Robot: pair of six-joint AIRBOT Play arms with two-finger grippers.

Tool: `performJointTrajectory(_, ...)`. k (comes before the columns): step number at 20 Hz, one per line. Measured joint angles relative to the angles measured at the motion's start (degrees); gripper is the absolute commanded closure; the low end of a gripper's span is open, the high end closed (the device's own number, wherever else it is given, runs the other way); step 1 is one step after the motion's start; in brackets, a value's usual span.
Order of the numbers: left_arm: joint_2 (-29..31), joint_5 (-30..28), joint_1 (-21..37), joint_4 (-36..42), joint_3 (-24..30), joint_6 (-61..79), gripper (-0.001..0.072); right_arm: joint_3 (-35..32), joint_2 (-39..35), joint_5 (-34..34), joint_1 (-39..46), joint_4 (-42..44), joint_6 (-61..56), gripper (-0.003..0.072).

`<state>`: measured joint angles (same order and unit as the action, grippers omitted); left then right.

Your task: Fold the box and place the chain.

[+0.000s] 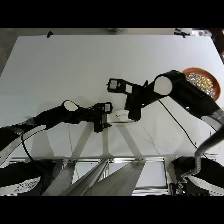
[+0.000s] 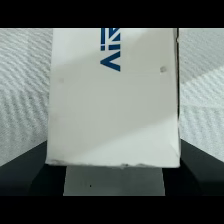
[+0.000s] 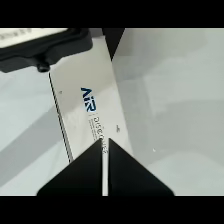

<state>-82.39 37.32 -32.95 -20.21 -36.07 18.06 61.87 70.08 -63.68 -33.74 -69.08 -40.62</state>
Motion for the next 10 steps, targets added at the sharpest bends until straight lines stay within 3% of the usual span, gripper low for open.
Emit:
performJointTrajectory(4,0.00,-0.13,0.00,0.04,0.00,-0.04,0.0557,-3.69,-5.42,3.08,2.34,7.08,-2.80,0.0676)
performJointTrajectory(10,0.00,-0.17,0.00,0.04,0.00,-0.07,0.0557,-21.38,-9.73,21.31,3.72,32.65,1.97,0.0675)
